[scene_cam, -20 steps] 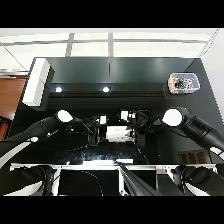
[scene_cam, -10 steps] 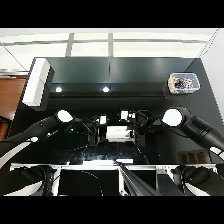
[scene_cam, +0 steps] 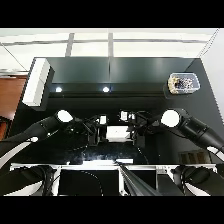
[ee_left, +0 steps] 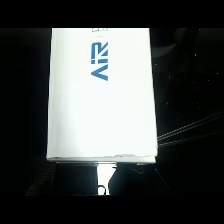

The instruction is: Fold the box and place the chain.

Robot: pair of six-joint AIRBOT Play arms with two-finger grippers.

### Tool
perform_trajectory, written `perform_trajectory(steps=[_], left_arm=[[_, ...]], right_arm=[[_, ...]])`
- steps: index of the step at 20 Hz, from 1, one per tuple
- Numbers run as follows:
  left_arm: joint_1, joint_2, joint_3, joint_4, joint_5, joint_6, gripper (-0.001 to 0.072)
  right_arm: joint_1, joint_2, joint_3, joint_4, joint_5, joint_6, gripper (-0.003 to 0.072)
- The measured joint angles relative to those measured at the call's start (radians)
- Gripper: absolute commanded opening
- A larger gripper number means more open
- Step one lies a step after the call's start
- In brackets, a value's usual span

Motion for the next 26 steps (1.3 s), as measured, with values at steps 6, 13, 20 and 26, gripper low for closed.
perform_trajectory(steps=[6, 13, 20, 26], left_arm=[[0.000, 0.000, 0.000, 0.000, 0.001, 0.000, 0.0403], [0.000, 0.000, 0.000, 0.000, 0.000, 0.001, 0.0403], [0.000, 0.000, 0.000, 0.000, -0.001, 0.000, 0.0403], [0.000, 0.000, 0.000, 0.000, 0.000, 0.000, 0.0403]], right_arm=[[-0.005, 0.014, 0.015, -0.018, 0.000, 0.061, 0.0281], [-0.146, 0.078, 0.027, 0.015, 0.180, 0.384, 0.0001], [-0.200, 0.043, -0.140, 0.417, 0.082, 0.513, 0.0001], [-0.206, -0.058, -0.165, 0.513, 0.024, 0.534, 0.0003]])
